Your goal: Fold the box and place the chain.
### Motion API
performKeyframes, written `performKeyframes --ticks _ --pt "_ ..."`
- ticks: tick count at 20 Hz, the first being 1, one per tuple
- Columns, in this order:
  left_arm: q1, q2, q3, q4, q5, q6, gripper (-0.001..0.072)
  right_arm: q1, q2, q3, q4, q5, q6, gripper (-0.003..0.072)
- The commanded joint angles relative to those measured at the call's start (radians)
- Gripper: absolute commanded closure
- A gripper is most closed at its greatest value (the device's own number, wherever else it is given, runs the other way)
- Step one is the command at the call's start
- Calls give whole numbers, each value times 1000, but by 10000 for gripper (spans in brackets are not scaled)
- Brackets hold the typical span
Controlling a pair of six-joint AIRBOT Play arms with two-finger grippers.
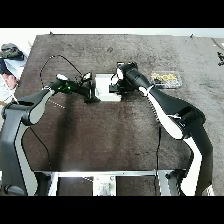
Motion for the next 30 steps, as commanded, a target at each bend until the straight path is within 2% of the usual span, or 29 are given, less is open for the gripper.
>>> performKeyframes --ticks 1,5,7,12,13,14,15,22,30 --pt "1 0 0 3 -5 1 361 2 -3 0 -19 -41 18 661" --pt "1 0 0 3 -5 1 361 2 -3 0 -40 -16 17 675" --pt "1 0 0 3 -5 1 361 2 -2 0 -40 -13 18 563" --pt "1 0 0 3 -5 1 361 6 13 0 -32 -13 17 565" --pt "1 0 0 3 -5 1 361 7 14 0 -31 -13 17 529" --pt "1 0 0 3 -5 1 361 7 14 0 -27 -10 16 363" --pt "1 0 0 3 -5 1 361 8 14 0 -25 -6 16 332" --pt "1 0 0 3 -5 1 361 13 35 2 -6 -6 -11 331" --pt "1 0 0 3 -5 1 361 -19 148 2 -10 -6 -130 330"
